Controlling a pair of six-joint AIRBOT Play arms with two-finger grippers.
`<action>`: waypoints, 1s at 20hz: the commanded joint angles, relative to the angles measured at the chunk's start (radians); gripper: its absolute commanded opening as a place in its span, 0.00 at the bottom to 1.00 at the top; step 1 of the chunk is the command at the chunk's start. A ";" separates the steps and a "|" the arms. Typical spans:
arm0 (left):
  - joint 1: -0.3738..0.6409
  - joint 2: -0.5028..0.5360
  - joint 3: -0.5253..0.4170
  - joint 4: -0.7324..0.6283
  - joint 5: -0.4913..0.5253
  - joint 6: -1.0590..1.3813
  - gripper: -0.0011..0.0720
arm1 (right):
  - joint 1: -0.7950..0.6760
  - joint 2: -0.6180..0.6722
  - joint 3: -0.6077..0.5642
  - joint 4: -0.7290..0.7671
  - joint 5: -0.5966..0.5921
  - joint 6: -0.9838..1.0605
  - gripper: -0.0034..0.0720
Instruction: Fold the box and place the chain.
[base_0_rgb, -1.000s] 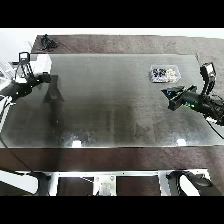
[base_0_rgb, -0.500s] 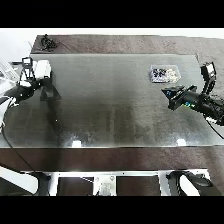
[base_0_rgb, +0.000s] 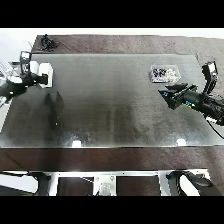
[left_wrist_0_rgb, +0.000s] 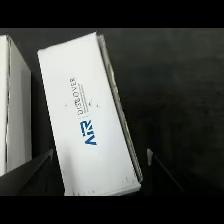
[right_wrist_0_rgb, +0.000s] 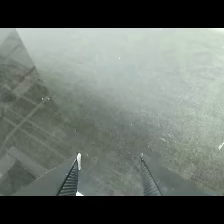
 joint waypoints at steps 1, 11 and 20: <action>0.057 0.167 0.000 0.059 -0.309 -0.108 0.75 | 0.000 0.002 0.005 0.031 -0.005 0.000 0.60; -0.067 0.679 -0.328 -0.083 -0.295 0.053 0.03 | 0.000 0.186 -0.051 0.035 -0.007 0.005 0.05; -0.312 1.076 -0.930 -0.152 0.097 0.109 0.04 | 0.000 0.629 -0.447 0.032 -0.208 0.003 0.05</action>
